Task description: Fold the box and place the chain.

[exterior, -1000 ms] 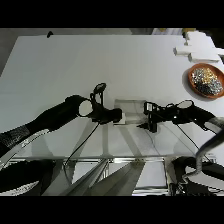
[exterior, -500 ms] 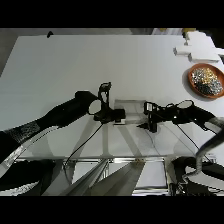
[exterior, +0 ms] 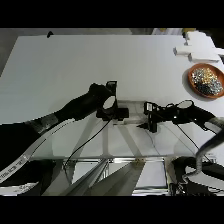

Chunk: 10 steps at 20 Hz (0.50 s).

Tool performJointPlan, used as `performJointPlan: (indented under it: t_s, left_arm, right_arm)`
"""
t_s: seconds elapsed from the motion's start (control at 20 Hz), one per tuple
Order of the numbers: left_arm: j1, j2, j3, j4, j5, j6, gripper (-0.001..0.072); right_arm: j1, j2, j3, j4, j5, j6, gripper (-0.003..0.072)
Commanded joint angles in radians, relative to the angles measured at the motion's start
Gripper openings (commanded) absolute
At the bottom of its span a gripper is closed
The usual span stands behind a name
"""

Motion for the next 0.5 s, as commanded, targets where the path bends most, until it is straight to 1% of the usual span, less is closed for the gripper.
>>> performJointPlan:
  t_s: [0.0, 0.15, 0.2, 0.25, 0.45]
  left_arm:
    - [-0.014, -0.036, 0.032, 0.026, -0.028, -0.058, 0.0383]
    - [-0.015, -0.036, 0.032, 0.067, -0.027, -0.107, 0.0378]
    - [-0.014, -0.036, 0.032, 0.083, -0.027, -0.128, 0.0352]
    - [-0.014, -0.036, 0.032, 0.094, -0.026, -0.147, 0.0341]
    - [-0.018, -0.043, 0.031, 0.119, -0.032, -0.167, 0.034]
  right_arm:
    - [0.0, 0.0, 0.0, 0.0, 0.0, 0.0, 0.0412]
    - [0.0, 0.0, 0.0, 0.0, 0.0, 0.0, 0.0412]
    - [0.0, 0.0, 0.0, 0.0, 0.0, 0.0, 0.0412]
    - [0.0, 0.0, 0.0, 0.0, 0.0, 0.0, 0.0412]
    - [0.0, 0.0, 0.0, 0.0, 0.0, 0.0, 0.0412]
